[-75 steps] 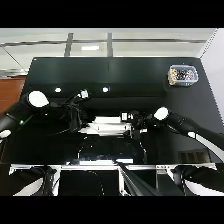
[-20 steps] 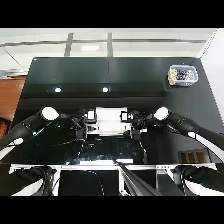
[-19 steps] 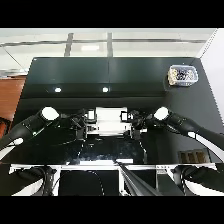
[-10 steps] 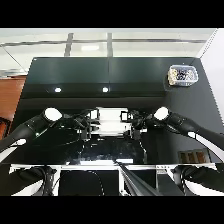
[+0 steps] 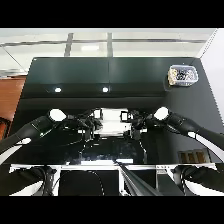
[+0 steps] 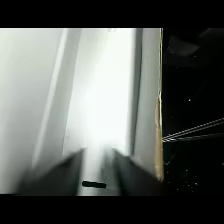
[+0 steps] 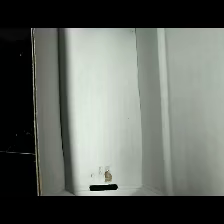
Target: Fold the box and place the chain.
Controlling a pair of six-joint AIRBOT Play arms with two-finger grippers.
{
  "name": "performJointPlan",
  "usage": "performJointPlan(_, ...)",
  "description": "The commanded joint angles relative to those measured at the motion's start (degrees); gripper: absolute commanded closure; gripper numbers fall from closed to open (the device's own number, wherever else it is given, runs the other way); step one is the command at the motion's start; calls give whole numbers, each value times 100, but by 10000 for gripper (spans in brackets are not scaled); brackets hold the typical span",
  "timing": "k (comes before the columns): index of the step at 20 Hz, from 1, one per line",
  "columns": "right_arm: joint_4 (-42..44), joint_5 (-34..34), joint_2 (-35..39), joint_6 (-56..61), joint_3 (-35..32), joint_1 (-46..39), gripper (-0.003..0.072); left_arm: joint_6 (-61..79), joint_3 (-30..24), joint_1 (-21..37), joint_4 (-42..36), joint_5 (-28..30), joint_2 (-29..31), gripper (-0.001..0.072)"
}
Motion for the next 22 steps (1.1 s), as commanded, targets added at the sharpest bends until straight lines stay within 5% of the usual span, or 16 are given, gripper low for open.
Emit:
performJointPlan(1, 4, 0, 2, 4, 7, 0, 454, -61, 9, 0, 15, -44, -13, 430)
performJointPlan(2, 4, 0, 2, 4, 7, 0, 454, -63, 9, 0, 76, -42, -9, 562)
performJointPlan(3, 4, 0, 2, 4, 7, 0, 454, -87, 9, 0, 48, -42, -7, 430)
performJointPlan(4, 4, -2, 2, 4, 7, 0, 455, -129, 13, 0, 35, -63, 4, 393)
performJointPlan(5, 4, -2, 2, 7, 7, 0, 455, -343, 26, 20, 162, -153, 90, 590)
performJointPlan(6, 4, 0, 2, 4, 7, 0, 454, -809, 63, 72, 400, -223, 247, 684)
performJointPlan(11, 4, -2, 2, 4, 7, 0, 455, -3373, 52, 933, 2905, -699, 1672, 685)
performJointPlan(14, 4, -2, 2, 4, 7, 0, 455, -6063, -221, 1917, 3976, -756, 1991, 684)
performJointPlan(17, 4, -2, 2, 4, 7, 0, 455, -8301, -323, 3038, 3370, -1335, 1768, 683)
performJointPlan(20, 4, -2, 2, 7, 7, 0, 455, -7818, -323, 3807, 1438, -2660, 966, 683)
performJointPlan(22, 4, -2, 2, 7, 7, 0, 455, -7493, -299, 3825, 728, -3032, 256, 687)
